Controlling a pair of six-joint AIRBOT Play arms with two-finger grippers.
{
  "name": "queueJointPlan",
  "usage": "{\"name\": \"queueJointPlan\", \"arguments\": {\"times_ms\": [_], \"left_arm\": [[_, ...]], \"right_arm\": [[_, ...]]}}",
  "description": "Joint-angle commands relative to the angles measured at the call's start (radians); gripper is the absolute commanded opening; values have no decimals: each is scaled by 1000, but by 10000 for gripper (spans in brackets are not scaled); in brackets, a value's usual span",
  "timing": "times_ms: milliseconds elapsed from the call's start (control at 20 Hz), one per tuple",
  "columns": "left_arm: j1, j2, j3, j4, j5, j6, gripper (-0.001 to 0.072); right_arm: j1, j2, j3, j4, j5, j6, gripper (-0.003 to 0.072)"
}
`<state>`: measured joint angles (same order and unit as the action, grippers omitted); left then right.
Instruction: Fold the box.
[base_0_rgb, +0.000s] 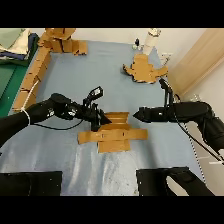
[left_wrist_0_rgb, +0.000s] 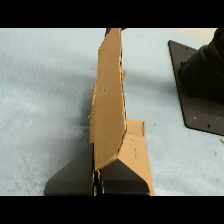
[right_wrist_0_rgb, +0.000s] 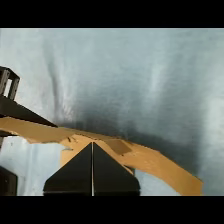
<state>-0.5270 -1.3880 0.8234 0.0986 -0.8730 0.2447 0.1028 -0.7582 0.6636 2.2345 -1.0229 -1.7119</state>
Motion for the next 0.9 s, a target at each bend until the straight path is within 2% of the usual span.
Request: {"name": "queueJointPlan", "arguments": {"times_ms": [0,200,350,500,650,850], "left_arm": [[-20,37,-78,-90,72,164,10],[-16,56,-88,-83,101,195,10],[-22,111,-94,-6,195,207,11],[-27,126,-117,-26,197,229,11],[-31,124,-101,-120,273,408,11],[-27,114,-101,-148,253,401,11]], "right_arm": [[29,3,-23,18,12,22,2],[31,4,-43,23,-26,25,2],[31,3,-72,21,-29,31,2],[31,3,-113,22,14,31,2],[32,3,-133,23,40,31,2],[66,3,-133,25,51,31,2]]}}
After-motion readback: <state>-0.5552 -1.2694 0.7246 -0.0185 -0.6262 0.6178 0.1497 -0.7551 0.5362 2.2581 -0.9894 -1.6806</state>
